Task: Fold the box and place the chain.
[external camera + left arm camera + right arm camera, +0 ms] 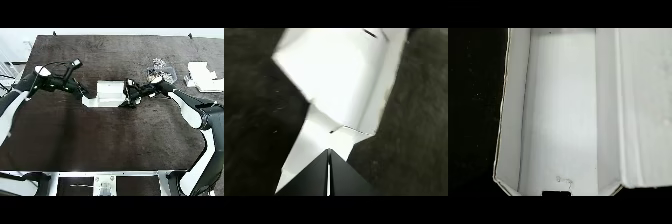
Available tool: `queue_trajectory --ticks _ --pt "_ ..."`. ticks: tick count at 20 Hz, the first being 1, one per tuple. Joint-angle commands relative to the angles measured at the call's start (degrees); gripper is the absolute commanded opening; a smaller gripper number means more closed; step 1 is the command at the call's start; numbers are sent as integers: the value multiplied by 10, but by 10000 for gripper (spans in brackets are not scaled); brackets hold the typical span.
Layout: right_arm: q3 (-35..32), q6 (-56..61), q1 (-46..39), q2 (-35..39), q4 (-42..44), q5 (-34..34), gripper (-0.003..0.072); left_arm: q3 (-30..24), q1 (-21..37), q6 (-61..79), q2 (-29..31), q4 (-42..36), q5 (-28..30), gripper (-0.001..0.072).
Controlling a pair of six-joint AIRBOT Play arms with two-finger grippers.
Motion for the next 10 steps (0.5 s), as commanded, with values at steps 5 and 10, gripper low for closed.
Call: queue_trajectory --ticks 5,10 --pt "0 0 0 0 0 0 525 -123 2 -317 138 8 89 13" --pt "0 0 0 0 0 0 525 -123 55 -376 135 -13 46 13"
